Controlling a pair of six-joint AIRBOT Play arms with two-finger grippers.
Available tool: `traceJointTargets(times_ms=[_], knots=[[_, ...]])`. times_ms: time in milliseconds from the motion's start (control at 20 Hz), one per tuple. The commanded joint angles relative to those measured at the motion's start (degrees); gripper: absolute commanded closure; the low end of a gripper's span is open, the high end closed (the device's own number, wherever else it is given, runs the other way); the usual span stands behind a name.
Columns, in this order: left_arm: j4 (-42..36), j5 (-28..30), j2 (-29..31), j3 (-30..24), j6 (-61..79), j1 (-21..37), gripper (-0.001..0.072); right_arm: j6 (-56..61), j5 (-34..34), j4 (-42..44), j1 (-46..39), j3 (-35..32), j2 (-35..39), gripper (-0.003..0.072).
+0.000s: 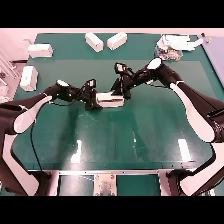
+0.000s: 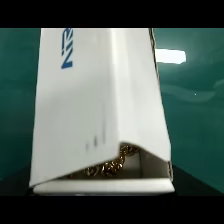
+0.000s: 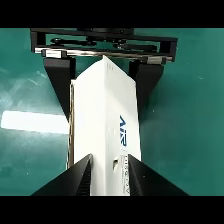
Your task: Fold the box and place the chain.
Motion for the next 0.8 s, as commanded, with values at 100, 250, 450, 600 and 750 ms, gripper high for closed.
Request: traceJointTargets(times_ms=[100, 250, 450, 600, 750], knots=[[0.0, 0.0, 0.0, 0.0, 0.0, 0.0, 0.0331, 0.1, 0.2, 0.0, 0.1, -1.3, 0.0, 0.043], [0.0, 0.0, 0.0, 0.0, 0.0, 0.0, 0.0331, -1.4, -1.2, 0.0, 0.1, -3.1, -0.1, 0.043], [0.0, 0.0, 0.0, 0.0, 0.0, 0.0, 0.0331, -1.6, -2.5, 0.1, 0.7, -3.6, -0.1, 0.043], [0.0, 0.0, 0.0, 0.0, 0.0, 0.0, 0.0331, -1.6, -1.4, 0.2, 1.6, -4.5, 0.0, 0.043], [0.0, 0.0, 0.0, 0.0, 0.0, 0.0, 0.0331, -1.2, -0.2, 1.5, 2.1, -6.9, 0.0, 0.0398]])
